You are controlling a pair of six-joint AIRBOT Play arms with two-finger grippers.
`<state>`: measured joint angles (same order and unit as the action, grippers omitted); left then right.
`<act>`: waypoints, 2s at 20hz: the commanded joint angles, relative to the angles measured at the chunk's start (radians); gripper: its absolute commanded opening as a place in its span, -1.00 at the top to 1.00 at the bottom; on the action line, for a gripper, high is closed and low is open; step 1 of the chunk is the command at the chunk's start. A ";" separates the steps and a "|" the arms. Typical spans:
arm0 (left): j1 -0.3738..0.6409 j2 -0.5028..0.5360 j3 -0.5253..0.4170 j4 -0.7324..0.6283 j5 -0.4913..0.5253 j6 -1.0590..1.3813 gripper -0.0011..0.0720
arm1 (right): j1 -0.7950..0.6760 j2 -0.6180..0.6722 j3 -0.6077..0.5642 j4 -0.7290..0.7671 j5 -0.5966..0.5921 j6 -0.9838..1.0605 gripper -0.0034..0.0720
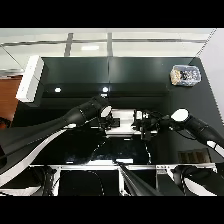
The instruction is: Fold the box and place the chain.
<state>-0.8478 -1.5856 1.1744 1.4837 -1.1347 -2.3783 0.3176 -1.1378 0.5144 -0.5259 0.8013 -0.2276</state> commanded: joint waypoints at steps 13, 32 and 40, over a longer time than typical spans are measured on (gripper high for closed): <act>0.000 -0.001 0.001 -0.003 0.000 0.000 0.89 | 0.002 -0.019 0.000 0.035 -0.023 0.057 0.71; 0.000 -0.001 0.001 -0.008 -0.003 -0.001 0.89 | -0.737 -0.016 -0.021 -0.154 0.237 1.262 0.85; 0.000 -0.001 0.001 -0.008 -0.003 -0.001 0.89 | -0.391 -0.184 -0.016 0.024 0.352 1.007 0.84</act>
<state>-0.8478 -1.5856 1.1744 1.4757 -1.1366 -2.3795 -0.1764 -1.2839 0.4965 -0.5907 1.1282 0.8715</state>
